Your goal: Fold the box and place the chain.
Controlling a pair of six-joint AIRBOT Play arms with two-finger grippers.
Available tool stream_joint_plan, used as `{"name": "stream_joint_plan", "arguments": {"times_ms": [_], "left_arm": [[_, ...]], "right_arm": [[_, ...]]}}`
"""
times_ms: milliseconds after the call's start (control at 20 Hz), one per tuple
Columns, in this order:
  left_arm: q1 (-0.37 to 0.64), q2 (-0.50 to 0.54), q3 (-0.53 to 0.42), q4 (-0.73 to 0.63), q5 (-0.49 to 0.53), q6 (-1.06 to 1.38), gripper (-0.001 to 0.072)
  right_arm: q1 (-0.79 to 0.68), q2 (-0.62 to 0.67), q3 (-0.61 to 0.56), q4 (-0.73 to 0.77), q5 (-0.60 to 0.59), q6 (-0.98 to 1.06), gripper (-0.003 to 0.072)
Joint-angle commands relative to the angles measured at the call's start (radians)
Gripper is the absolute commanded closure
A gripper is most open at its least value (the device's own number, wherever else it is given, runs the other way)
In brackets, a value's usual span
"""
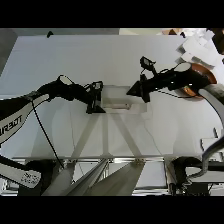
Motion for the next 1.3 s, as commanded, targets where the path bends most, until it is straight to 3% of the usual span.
{"name": "stream_joint_plan", "arguments": {"times_ms": [0, 200, 400, 500, 700, 800, 1000, 1250], "left_arm": [[0.000, 0.000, 0.000, 0.000, 0.000, 0.000, 0.0499], [0.000, 0.000, 0.000, 0.000, 0.000, 0.000, 0.0499], [0.000, 0.000, 0.000, 0.000, 0.000, 0.000, 0.0499], [0.000, 0.000, 0.000, 0.000, 0.000, 0.000, 0.0499], [0.000, 0.000, 0.000, 0.000, 0.000, 0.000, 0.0499], [0.000, 0.000, 0.000, 0.000, 0.000, 0.000, 0.0499], [0.000, 0.000, 0.000, 0.000, 0.000, 0.000, 0.0499], [0.000, 0.000, 0.000, 0.000, 0.000, 0.000, 0.0499]], "right_arm": [[-0.002, 0.150, -0.002, -0.200, 0.093, 0.135, 0.0676], [0.009, 0.307, -0.058, -0.344, 0.089, 0.174, 0.0676], [0.048, 0.385, -0.256, -0.441, -0.142, 0.143, 0.0674], [0.048, 0.371, -0.339, -0.403, -0.288, 0.051, 0.0674], [0.048, 0.274, -0.360, -0.278, -0.386, -0.136, 0.0670], [0.048, 0.217, -0.360, -0.169, -0.394, -0.276, 0.0527], [0.048, 0.131, -0.360, -0.015, -0.417, -0.436, 0.0443], [0.081, 0.099, -0.360, 0.012, -0.467, -0.469, 0.0450]]}}
